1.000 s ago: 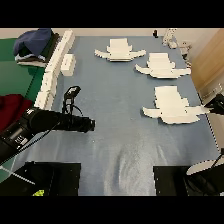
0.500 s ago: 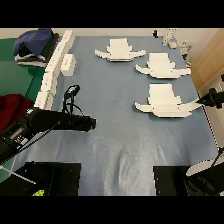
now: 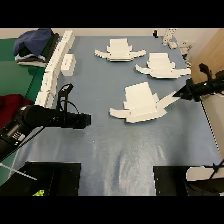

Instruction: Fold the box.

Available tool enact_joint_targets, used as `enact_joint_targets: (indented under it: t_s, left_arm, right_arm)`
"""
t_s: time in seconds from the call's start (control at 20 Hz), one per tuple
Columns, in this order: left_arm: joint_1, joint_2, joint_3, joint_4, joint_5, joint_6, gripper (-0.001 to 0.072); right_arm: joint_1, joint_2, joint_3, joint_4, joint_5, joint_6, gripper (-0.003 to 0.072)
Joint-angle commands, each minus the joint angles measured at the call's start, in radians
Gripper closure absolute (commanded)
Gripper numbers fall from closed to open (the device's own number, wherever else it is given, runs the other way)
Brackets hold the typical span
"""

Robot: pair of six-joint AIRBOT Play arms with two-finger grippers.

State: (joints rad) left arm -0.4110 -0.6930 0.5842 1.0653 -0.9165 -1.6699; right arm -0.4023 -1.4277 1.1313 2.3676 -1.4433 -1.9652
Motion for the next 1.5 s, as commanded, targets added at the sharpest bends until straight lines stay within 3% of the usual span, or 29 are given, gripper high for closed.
enact_joint_targets:
  t_s: [0.0, 0.1, 0.25, 0.3, 0.35, 0.5, 0.7, 0.8, 0.85, 0.9, 0.95, 1.0, 1.1, 1.15, 1.2, 1.4, 1.45]
  left_arm:
    - [0.135, 0.0, 0.002, -0.092, -0.136, 0.149, 0.0697]
    - [0.2, 0.0, 0.002, -0.18, -0.187, 0.264, 0.0696]
    - [0.248, -0.01, 0.002, -0.201, -0.212, 0.317, 0.0696]
    - [0.254, -0.02, 0.002, -0.201, -0.219, 0.32, 0.0696]
    - [0.255, -0.035, 0.002, -0.201, -0.22, 0.32, 0.0696]
    - [0.255, -0.084, 0.002, -0.207, -0.221, 0.349, 0.0695]
    - [0.255, -0.138, 0.002, -0.236, -0.22, 0.374, 0.0694]
    - [0.255, -0.151, 0.002, -0.236, -0.22, 0.38, 0.0692]
    - [0.255, -0.154, 0.002, -0.237, -0.218, 0.384, 0.0498]
    - [0.255, -0.157, 0.002, -0.239, -0.219, 0.383, 0.0259]
    - [0.255, -0.158, 0.002, -0.242, -0.218, 0.383, 0.0244]
    - [0.255, -0.158, 0.002, -0.245, -0.209, 0.383, 0.0246]
    - [0.255, -0.158, 0.002, -0.258, -0.195, 0.385, 0.0403]
    - [0.255, -0.158, 0.002, -0.258, -0.192, 0.398, 0.0418]
    - [0.256, -0.16, 0.002, -0.258, -0.188, 0.405, 0.0418]
    - [0.282, -0.203, 0.018, -0.262, -0.145, 0.433, 0.0415]
    - [0.297, -0.223, 0.02, -0.275, -0.125, 0.435, 0.0329]
  right_arm:
    - [0.127, 0.246, -0.288, 0.001, 0.135, 0.1, 0.0688]
    - [0.193, 0.388, -0.451, -0.009, 0.182, 0.156, 0.0688]
    - [0.273, 0.55, -0.629, -0.07, 0.305, 0.249, 0.068]
    - [0.287, 0.57, -0.653, -0.092, 0.311, 0.249, 0.0622]
    - [0.291, 0.57, -0.659, -0.114, 0.299, 0.256, 0.0474]
    - [0.29, 0.541, -0.649, -0.12, 0.278, 0.252, 0.0444]
    - [0.292, 0.397, -0.595, -0.098, 0.185, 0.151, 0.0461]
    - [0.292, 0.338, -0.58, -0.049, 0.193, 0.081, 0.0468]
    - [0.292, 0.319, -0.579, -0.017, 0.211, 0.054, 0.0468]
    - [0.294, 0.307, -0.578, -0.005, 0.225, 0.04, 0.0474]
    - [0.304, 0.301, -0.578, -0.01, 0.239, 0.032, 0.0547]
    - [0.322, 0.301, -0.578, -0.011, 0.253, 0.023, 0.0551]
    - [0.381, 0.302, -0.578, -0.009, 0.304, 0.008, 0.0556]
    - [0.415, 0.302, -0.578, -0.009, 0.341, -0.003, 0.0651]
    - [0.447, 0.303, -0.578, -0.008, 0.366, -0.013, 0.0685]
    - [0.559, 0.392, -0.591, -0.015, 0.383, -0.087, 0.0686]
    - [0.583, 0.45, -0.615, -0.014, 0.415, -0.085, 0.0686]
